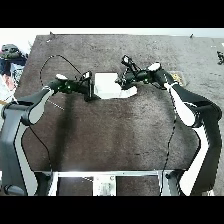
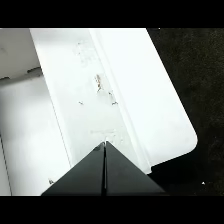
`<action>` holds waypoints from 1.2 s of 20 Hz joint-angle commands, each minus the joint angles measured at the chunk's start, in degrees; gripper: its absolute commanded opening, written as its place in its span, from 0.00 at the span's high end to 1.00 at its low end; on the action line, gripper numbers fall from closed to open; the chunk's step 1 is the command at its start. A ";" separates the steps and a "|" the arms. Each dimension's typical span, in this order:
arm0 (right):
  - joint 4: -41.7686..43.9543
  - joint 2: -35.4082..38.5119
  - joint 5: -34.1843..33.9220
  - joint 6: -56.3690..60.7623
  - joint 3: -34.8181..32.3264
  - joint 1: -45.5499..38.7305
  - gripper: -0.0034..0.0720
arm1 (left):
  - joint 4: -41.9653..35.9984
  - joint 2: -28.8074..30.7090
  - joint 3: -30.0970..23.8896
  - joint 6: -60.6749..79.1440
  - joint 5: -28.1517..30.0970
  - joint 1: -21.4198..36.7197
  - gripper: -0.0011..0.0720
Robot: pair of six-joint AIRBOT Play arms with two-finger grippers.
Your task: Fold the box and place the chain.
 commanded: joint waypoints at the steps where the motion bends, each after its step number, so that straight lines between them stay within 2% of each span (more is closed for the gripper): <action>1: -1.31 0.04 0.35 0.00 -0.02 0.02 0.94 | 0.02 0.00 0.04 0.07 0.02 0.02 0.66; 5: -1.11 4.37 1.60 0.04 0.00 -0.72 0.94 | 0.02 0.00 0.04 0.07 0.02 0.02 0.66; 9: -3.08 10.43 11.39 0.07 -0.02 -3.17 0.94 | 0.02 0.00 0.04 0.09 0.04 0.02 0.66; 10: -5.66 10.88 12.72 0.04 0.00 -3.45 0.88 | 0.02 0.00 0.04 0.07 0.02 0.02 0.66; 11: -9.14 10.95 13.60 0.07 -0.04 -3.50 0.47 | 0.02 0.00 0.04 0.07 0.02 0.02 0.66; 12: -13.09 10.54 13.81 0.24 -0.07 -3.39 0.18 | 0.02 0.00 0.04 0.07 0.02 0.02 0.66; 14: -17.29 9.53 13.84 0.28 -0.09 -3.15 0.16 | 0.02 0.00 0.04 0.07 0.04 0.02 0.66; 20: -17.88 5.70 13.66 0.17 -0.09 -2.38 0.16 | 0.02 0.00 0.04 0.07 0.02 0.02 0.66; 24: -17.90 4.15 10.80 -1.11 -0.09 -1.05 0.16 | 0.02 0.00 0.04 0.07 0.02 0.02 0.66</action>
